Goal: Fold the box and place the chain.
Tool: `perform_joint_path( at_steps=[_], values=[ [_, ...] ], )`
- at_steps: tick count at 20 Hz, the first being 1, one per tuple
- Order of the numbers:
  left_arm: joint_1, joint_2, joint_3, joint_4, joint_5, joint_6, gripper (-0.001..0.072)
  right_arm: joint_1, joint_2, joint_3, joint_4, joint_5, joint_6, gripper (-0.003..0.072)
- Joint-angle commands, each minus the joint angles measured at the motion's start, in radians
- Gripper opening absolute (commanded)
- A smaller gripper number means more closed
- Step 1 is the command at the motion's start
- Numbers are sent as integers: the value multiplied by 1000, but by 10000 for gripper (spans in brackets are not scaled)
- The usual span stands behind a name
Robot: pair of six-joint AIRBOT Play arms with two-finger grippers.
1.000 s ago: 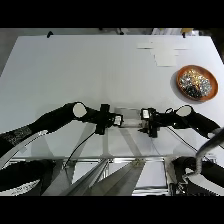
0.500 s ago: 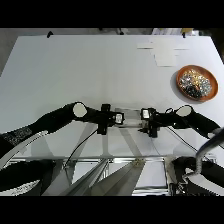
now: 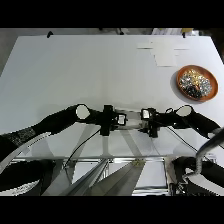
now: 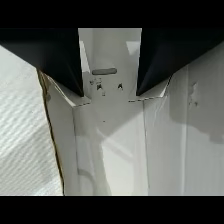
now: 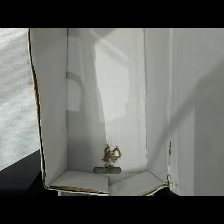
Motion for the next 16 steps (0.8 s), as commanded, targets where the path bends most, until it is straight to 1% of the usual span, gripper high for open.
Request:
perform_joint_path(
  at_steps=[1,5,6,7,8,9,12,13,14,16],
  values=[
    [-3,-3,0,-2,-2,-26,398,0,0,0,1,0,3,399],
    [0,5,0,3,-14,-144,389,0,0,0,1,0,3,399],
    [5,17,0,3,-17,-175,332,0,0,0,1,0,3,399],
    [11,34,0,11,-22,-209,226,0,0,0,1,0,3,399],
    [18,56,0,27,-27,-248,146,0,0,0,1,0,3,399],
    [27,79,0,45,-33,-292,127,0,0,0,1,0,3,399],
    [72,164,0,103,-67,-473,125,0,0,0,1,0,3,399],
    [95,195,0,138,-84,-559,40,0,0,0,1,0,3,399],
    [119,227,0,189,-101,-658,2,0,0,0,1,0,3,399],
    [174,278,0,318,-129,-914,2,0,0,0,1,0,3,399]
  ],
)
